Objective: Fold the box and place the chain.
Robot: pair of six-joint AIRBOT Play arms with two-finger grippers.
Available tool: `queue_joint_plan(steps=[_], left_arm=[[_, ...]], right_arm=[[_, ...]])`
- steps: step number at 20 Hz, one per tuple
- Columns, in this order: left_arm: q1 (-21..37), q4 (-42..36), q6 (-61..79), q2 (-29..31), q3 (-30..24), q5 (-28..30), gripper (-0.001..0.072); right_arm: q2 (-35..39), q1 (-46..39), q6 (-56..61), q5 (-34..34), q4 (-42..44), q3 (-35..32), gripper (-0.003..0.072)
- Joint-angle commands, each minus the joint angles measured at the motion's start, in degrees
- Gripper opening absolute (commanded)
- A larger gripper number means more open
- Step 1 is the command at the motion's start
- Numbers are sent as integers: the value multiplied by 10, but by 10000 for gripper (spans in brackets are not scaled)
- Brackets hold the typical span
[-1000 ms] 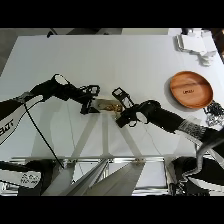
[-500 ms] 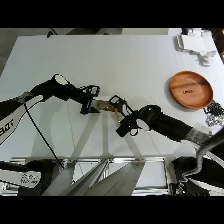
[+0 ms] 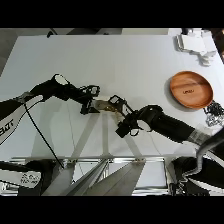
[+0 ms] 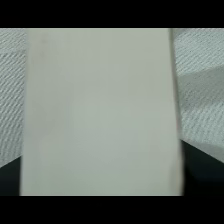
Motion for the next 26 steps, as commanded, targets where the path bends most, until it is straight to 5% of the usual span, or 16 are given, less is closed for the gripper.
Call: queue_joint_plan(steps=[1, 4, 8, 16, 25, 26], left_arm=[[0, 0, 0, 0, 0, 0, 433], [0, 0, 0, 0, 0, 0, 433], [0, 0, 0, 0, 0, 0, 433], [0, 0, 0, 0, 0, 0, 433], [0, 0, 0, 0, 0, 0, 433], [0, 0, 0, 0, 0, 0, 433]], right_arm=[[-26, 1, -2, -5, 1, 0, 323], [-49, 1, -2, -15, 2, 0, 321], [-58, 1, -2, -12, 2, 0, 19], [25, -2, -3, -7, 7, 75, 18], [-2, -78, -22, -26, 7, 153, 21], [-5, -78, -22, -22, 8, 153, 104]])
